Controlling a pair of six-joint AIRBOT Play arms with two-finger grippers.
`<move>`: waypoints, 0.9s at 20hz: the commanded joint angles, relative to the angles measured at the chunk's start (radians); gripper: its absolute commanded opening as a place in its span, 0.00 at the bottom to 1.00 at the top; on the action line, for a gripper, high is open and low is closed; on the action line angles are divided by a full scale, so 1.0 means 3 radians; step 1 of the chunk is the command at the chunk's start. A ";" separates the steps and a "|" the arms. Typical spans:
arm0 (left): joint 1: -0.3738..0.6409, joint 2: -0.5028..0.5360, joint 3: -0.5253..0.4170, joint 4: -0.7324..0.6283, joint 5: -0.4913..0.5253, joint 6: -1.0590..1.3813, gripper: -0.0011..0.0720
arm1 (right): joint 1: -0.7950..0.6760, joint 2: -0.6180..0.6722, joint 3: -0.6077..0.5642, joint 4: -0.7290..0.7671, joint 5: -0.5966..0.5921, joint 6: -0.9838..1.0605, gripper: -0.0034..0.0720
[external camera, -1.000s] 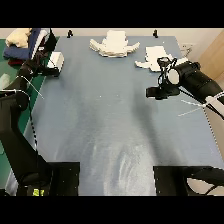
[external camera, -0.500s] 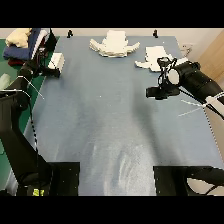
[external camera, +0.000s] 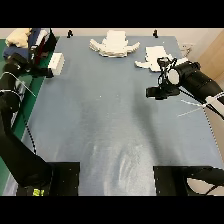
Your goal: Fold the box.
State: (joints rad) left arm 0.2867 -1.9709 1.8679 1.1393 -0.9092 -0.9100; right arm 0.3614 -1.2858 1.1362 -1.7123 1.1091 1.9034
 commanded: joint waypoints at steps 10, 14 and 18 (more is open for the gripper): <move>-0.0331 0.1451 -0.0247 -0.0099 -0.1798 -0.0553 0.03 | -0.0001 -0.0003 0.0003 0.0000 0.0001 0.0001 0.05; -0.0773 0.2246 -0.1334 -0.0220 -0.1231 -0.0696 0.03 | -0.0001 -0.0003 0.0003 0.0000 0.0001 0.0001 0.05; -0.1326 0.3169 -0.2739 -0.0223 -0.0488 -0.0879 0.03 | -0.0001 -0.0003 0.0003 0.0000 0.0001 0.0001 0.05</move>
State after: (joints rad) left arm -0.0109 -1.1877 1.2922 1.0786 -1.2102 -1.1282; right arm 0.3618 -1.2858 1.1362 -1.7111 1.1091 1.9034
